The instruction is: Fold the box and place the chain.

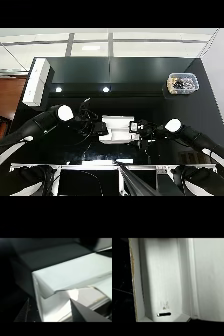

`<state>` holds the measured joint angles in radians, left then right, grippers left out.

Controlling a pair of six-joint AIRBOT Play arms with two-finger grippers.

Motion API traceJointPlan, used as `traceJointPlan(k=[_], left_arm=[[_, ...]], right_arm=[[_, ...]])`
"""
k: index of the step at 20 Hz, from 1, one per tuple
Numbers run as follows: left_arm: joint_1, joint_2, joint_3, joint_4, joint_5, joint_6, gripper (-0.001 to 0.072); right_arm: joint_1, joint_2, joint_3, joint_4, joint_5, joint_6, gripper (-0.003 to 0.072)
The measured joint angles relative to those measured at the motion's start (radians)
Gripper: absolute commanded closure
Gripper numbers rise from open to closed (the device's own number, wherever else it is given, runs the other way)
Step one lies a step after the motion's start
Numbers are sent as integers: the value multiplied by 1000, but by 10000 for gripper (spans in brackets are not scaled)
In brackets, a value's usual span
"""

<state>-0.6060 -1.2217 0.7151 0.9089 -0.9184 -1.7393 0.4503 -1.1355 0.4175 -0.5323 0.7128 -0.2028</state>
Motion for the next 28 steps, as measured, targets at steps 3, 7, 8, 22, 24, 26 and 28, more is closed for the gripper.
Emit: traceJointPlan(k=[3, 7, 8, 22, 24, 26, 28], left_arm=[[-27, -17, 19, 67, 2, -81, 127], [-50, -27, 47, 116, -8, -161, 128], [-56, -29, 56, 119, -9, -174, 128], [-216, -31, 126, 330, -31, -423, 184], [-225, -32, 145, 355, -29, -442, 252], [-231, -32, 163, 372, -28, -453, 259], [-234, -35, 176, 381, -33, -460, 304]], right_arm=[[0, 0, 0, 2, 0, 0, 454], [0, 0, 0, 0, 0, 0, 454], [0, 0, 0, 0, 0, 0, 454], [0, 0, 0, 0, -1, 0, 454], [0, 0, 0, 0, -1, 0, 454], [0, 0, 0, 0, -1, 0, 455], [0, 0, 0, 0, -2, 1, 455]])
